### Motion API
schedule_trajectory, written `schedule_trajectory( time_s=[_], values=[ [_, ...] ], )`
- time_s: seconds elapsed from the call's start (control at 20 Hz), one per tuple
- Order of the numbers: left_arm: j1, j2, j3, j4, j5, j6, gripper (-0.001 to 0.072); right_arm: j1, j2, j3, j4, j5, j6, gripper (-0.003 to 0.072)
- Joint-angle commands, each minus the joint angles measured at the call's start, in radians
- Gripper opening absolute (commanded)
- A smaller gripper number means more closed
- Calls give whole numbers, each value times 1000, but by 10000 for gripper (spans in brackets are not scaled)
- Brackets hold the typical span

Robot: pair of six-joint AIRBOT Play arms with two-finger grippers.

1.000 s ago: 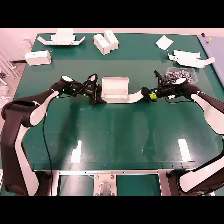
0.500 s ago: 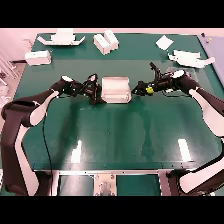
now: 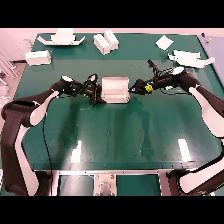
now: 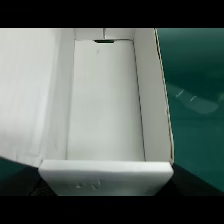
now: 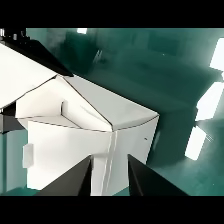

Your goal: Fold the box and place the chain.

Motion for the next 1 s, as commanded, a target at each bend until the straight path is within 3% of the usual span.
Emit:
schedule_trajectory(
  time_s=[0.0, 0.25, 0.6, 0.95],
  values=[
    [1, 0, 0, 0, 0, 0, 477, 13, 0, 2, -9, 6, 11, 300],
    [1, 0, 0, 0, 0, 0, 477, 63, 0, 44, -151, -6, 89, 365],
    [1, 0, 0, 0, -2, 0, 477, 145, 0, 143, -340, -6, 246, 365],
    [1, 0, 0, 0, -7, 0, 477, 198, 0, 148, -456, -3, 356, 379]
  ],
)
